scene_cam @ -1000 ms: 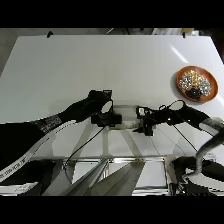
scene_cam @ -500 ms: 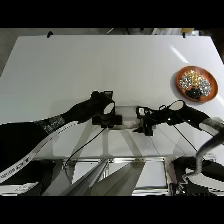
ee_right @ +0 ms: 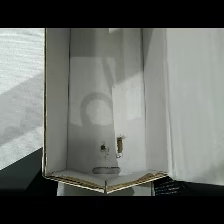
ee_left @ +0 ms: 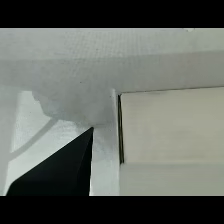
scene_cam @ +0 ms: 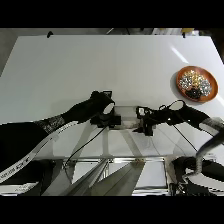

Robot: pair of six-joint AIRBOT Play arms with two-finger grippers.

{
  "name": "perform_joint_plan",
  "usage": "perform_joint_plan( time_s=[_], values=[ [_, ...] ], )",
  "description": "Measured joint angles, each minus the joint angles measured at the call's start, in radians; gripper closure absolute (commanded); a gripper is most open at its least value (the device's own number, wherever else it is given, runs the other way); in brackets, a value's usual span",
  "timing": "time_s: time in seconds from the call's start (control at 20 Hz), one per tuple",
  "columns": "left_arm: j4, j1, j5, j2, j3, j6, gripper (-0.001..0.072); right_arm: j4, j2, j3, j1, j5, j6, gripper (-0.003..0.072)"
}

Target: Fold the box and place the chain.

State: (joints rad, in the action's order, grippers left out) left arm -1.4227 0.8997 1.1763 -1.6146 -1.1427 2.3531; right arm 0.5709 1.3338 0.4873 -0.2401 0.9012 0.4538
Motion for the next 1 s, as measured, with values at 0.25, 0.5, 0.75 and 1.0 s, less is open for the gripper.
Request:
perform_joint_plan(
  time_s=[0.25, 0.5, 0.75, 1.0],
  values=[
    [-0.003, -0.008, -0.002, 0.045, 0.001, 0.003, 0.0417, 0.0, 0.0, 0.0, 0.0, 0.0, 0.0, 0.029],
    [-0.01, -0.014, 0.0, 0.084, 0.0, 0.003, 0.0442, 0.0, 0.0, 0.0, 0.0, 0.0, 0.0, 0.029],
    [-0.006, 0.0, 0.0, 0.086, 0.003, 0.007, 0.0585, 0.0, 0.0, 0.0, 0.0, 0.0, 0.0, 0.029],
    [0.008, 0.025, -0.004, 0.051, 0.004, 0.034, 0.0708, 0.001, 0.0, 0.0, 0.0, 0.0, 0.002, 0.029]
  ],
)
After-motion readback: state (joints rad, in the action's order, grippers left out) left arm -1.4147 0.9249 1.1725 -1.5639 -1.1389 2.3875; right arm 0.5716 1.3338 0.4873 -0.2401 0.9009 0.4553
